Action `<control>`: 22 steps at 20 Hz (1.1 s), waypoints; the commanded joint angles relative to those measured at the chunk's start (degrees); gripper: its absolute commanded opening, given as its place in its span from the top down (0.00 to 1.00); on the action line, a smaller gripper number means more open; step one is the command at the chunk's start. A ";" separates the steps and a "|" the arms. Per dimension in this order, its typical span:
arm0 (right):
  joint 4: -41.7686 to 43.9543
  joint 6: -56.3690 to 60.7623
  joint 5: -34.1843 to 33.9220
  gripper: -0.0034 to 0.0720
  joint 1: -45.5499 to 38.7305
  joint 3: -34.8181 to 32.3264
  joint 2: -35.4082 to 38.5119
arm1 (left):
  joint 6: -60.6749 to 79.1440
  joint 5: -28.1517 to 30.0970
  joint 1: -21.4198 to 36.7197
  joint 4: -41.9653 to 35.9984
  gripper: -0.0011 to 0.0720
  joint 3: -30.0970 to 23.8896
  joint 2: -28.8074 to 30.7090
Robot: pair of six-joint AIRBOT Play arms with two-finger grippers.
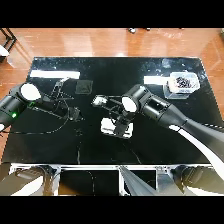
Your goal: Fold the box and place the chain.
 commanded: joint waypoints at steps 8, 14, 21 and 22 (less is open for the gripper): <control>0.39 0.22 -0.74 0.69 0.02 -0.09 -0.11 | -0.02 0.00 0.07 0.00 0.20 -0.02 -0.02; 1.20 0.66 -2.58 0.69 0.55 -2.21 -0.11 | -0.02 -0.02 0.07 0.00 0.20 -0.02 -0.02; 1.36 4.00 -1.40 0.41 0.52 -2.08 0.22 | 0.00 -0.02 0.07 0.00 0.20 -0.02 -0.04; 1.14 5.49 -1.38 0.33 0.52 -2.08 0.46 | -0.02 -0.02 0.07 0.00 0.20 -0.02 -0.04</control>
